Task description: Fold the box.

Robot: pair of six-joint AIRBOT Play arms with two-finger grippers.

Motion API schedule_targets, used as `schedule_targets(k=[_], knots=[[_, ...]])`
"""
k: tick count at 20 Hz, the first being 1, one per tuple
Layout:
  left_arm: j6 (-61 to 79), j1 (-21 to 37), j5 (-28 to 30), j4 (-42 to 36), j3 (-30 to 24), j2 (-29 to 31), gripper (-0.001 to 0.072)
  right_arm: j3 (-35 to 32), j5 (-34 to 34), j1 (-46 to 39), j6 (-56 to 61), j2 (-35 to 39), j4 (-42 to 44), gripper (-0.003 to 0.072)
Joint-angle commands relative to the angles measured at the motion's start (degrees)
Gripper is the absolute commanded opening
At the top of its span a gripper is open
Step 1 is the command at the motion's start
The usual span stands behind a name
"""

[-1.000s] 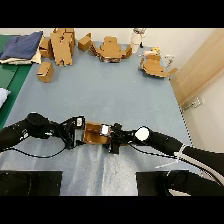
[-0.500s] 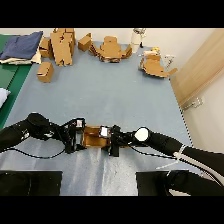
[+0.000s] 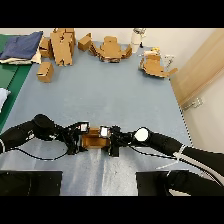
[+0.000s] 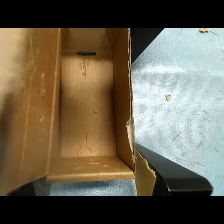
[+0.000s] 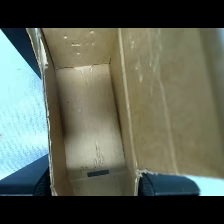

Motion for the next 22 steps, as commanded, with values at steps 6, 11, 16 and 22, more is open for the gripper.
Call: schedule_targets(k=[6, 11, 16, 22], knots=[[0.0, -0.3, 0.2, 0.3, 0.0, -0.1, 0.0695, 0.0, -0.3, 0.0, 0.0, 0.0, 0.0, 0.0506], [-2.0, -0.2, 0.4, 4.0, 0.0, -0.1, 0.0696, 0.0, -0.3, 0.0, 0.0, 0.1, 0.0, 0.0506], [-3.6, -0.2, 0.4, 5.9, 0.0, -0.1, 0.0696, 0.0, -0.3, 0.0, 0.0, 0.0, 0.0, 0.0506], [-5.0, -0.2, 1.9, 5.2, 0.5, 0.9, 0.0696, 0.0, -0.4, 0.0, 0.0, 0.0, 0.0, 0.0506]])
